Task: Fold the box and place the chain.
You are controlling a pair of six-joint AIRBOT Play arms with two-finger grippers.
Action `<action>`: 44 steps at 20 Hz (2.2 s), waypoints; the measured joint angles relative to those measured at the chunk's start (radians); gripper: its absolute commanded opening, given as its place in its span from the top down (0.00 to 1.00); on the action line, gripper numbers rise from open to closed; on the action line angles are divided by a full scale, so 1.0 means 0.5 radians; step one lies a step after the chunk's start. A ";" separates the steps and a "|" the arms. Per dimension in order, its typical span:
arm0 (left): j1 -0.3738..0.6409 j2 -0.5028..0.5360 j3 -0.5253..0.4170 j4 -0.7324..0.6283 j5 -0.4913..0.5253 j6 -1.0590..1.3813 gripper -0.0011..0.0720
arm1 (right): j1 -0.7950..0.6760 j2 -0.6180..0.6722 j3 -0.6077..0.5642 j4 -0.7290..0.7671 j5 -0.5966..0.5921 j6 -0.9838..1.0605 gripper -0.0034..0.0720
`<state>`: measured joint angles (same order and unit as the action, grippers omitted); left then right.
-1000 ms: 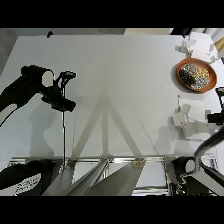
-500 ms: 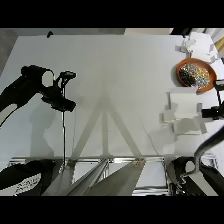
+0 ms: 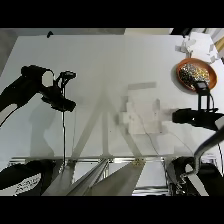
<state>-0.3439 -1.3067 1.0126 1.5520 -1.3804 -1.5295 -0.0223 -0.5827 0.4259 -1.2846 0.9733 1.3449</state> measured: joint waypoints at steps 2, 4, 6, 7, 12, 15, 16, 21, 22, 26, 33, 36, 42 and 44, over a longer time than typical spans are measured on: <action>0.000 0.000 0.000 0.001 0.018 0.016 0.97 | 0.155 0.031 -0.093 0.112 -0.049 -0.005 0.93; 0.000 0.000 0.000 -0.006 0.029 0.026 0.97 | 0.288 0.046 -0.167 0.188 -0.129 -0.001 0.93; 0.000 0.000 0.000 -0.022 0.060 0.034 0.97 | 0.389 0.050 -0.212 0.227 -0.207 0.034 0.93; 0.000 0.000 0.000 -0.031 0.105 0.037 0.97 | 0.423 0.050 -0.226 0.240 -0.239 0.042 0.93; 0.000 -0.015 0.000 -0.351 0.385 0.245 0.61 | 0.497 0.050 -0.254 0.266 -0.330 0.077 0.93; 0.000 -0.072 -0.001 -0.809 0.493 0.648 0.20 | 0.509 0.050 -0.259 0.271 -0.350 0.079 0.93; 0.000 -0.108 -0.001 -1.000 0.510 0.816 0.20 | 0.510 0.050 -0.261 0.272 -0.352 0.084 0.93; 0.000 -0.372 -0.001 -1.737 0.434 1.494 0.15 | 0.513 0.050 -0.261 0.274 -0.359 0.084 0.93; 0.000 -0.436 -0.001 -1.826 0.401 1.583 0.06 | 0.513 0.050 -0.261 0.274 -0.360 0.084 0.93; -0.002 -0.685 0.000 -2.090 0.302 1.807 0.04 | 0.513 0.050 -0.261 0.274 -0.362 0.084 0.93; -0.126 -0.901 0.000 -2.316 0.359 2.025 0.64 | 0.513 0.050 -0.261 0.275 -0.364 0.084 0.93; -0.172 -0.916 0.001 -2.352 0.403 2.062 0.98 | 0.514 0.050 -0.261 0.280 -0.363 0.084 0.93; -0.195 -0.832 0.000 -2.172 0.476 2.116 0.98 | 0.514 0.052 -0.232 0.285 -0.346 0.085 0.41; -0.202 -0.756 0.000 -2.056 0.481 2.231 0.98 | 0.513 0.056 -0.174 0.285 -0.334 0.085 0.40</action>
<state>-0.4450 -1.6848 1.0126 0.5240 -1.1400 -0.4141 0.2344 -0.5549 0.3389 -1.1419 0.8062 1.3872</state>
